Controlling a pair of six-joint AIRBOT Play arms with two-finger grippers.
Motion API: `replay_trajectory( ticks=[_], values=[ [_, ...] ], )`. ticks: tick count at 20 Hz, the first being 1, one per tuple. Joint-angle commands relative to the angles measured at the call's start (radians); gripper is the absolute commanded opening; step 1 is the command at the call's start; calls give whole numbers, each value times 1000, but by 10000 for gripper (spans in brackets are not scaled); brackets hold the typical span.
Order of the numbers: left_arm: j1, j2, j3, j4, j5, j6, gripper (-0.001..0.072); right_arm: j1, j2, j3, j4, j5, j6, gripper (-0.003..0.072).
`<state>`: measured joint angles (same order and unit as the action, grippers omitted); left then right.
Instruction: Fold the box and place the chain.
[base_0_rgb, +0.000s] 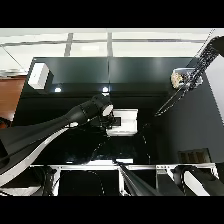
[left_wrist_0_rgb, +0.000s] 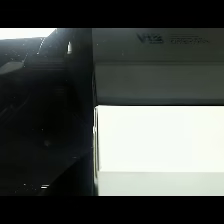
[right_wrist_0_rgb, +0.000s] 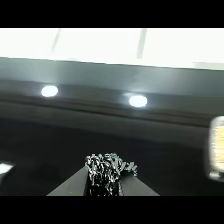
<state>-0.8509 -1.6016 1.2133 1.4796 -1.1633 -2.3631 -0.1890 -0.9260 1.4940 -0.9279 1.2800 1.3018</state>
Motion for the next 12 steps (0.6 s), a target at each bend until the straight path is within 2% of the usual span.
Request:
replay_trajectory(
  ticks=[1,6,12],
  values=[
    [0,0,1,0,3,0,27,7,10,-2,147,97,-3,10],
    [0,0,1,1,3,0,27,76,9,-25,153,241,-6,11],
    [0,0,1,0,3,0,28,170,9,-163,210,226,-6,10]
  ],
)
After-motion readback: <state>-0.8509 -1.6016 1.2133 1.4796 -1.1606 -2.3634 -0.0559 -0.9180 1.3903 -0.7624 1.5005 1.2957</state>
